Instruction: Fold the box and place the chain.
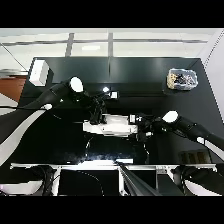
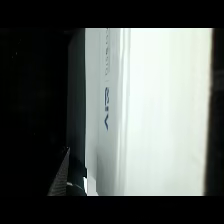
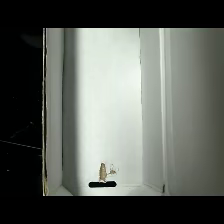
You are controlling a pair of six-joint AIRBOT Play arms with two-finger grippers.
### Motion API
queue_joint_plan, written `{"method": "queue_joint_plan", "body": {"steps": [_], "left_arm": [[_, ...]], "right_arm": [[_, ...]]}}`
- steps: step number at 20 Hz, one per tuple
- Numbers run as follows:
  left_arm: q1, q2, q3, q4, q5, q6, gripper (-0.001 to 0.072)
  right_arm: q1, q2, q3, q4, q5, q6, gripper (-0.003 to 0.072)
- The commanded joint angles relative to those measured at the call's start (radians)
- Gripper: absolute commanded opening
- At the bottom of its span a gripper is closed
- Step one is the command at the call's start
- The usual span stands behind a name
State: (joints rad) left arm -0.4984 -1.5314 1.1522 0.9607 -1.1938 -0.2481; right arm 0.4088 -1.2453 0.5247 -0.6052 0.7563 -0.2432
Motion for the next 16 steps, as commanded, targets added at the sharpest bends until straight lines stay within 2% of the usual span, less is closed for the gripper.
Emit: {"method": "queue_joint_plan", "body": {"steps": [1,6,8,9,10,11,13,16], "left_arm": [[0.019,0.041,0.021,0.167,-0.046,-0.147,0.0447],[0.103,0.184,0.013,0.202,-0.087,-0.234,0.0442],[0.137,0.246,-0.027,0.202,-0.100,-0.286,0.0433],[0.153,0.278,-0.063,0.201,-0.103,-0.322,0.0319],[0.166,0.307,-0.101,0.188,-0.113,-0.346,0.0152],[0.182,0.333,-0.144,0.153,-0.141,-0.350,0.0026],[0.206,0.373,-0.224,0.027,-0.206,-0.352,0.0023],[0.183,0.461,-0.363,-0.095,-0.136,-0.409,0.0023]], "right_arm": [[0.001,0.000,0.000,-0.006,0.007,-0.001,0.0447],[0.001,-0.001,-0.001,-0.026,0.021,-0.022,0.0447],[0.001,-0.001,-0.001,-0.035,0.026,-0.039,0.0447],[0.001,-0.001,-0.001,-0.035,0.025,-0.039,0.0447],[0.001,-0.001,-0.001,-0.035,0.025,-0.039,0.0447],[0.001,-0.001,-0.001,-0.034,0.025,-0.039,0.0447],[0.001,-0.001,-0.001,-0.034,0.025,-0.039,0.0447],[0.001,-0.001,-0.002,-0.034,0.026,-0.039,0.0447]]}}
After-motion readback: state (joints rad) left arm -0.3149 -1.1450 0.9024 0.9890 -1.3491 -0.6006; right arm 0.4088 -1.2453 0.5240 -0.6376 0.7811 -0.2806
